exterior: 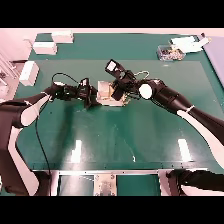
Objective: Fold the box and place the chain.
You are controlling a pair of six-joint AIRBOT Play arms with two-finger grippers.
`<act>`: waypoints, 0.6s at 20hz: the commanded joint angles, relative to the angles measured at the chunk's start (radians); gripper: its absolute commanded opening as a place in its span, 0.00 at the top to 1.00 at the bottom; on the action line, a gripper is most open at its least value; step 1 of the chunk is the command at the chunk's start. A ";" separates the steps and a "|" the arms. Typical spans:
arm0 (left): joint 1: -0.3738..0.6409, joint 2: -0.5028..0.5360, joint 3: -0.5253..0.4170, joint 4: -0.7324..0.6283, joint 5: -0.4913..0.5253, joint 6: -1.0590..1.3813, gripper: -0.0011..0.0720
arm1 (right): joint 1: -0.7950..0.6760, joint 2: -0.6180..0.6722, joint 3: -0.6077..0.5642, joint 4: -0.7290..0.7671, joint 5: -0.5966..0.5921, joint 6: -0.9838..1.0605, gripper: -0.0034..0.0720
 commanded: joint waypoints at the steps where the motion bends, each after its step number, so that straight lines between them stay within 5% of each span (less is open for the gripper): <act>1: 0.001 0.001 0.001 0.000 0.001 0.000 0.32 | -0.024 -0.005 -0.006 -0.007 -0.002 -0.019 0.20; 4: 0.001 0.001 0.001 0.000 0.001 0.000 0.32 | -0.046 0.047 -0.006 -0.030 0.031 -0.019 0.20; 8: 0.001 0.001 0.001 0.000 0.001 0.000 0.32 | -0.160 0.085 -0.011 -0.047 0.257 -0.057 0.20; 12: 0.001 0.001 0.001 0.000 0.002 0.000 0.32 | -0.267 0.044 -0.101 0.096 0.241 -0.341 0.20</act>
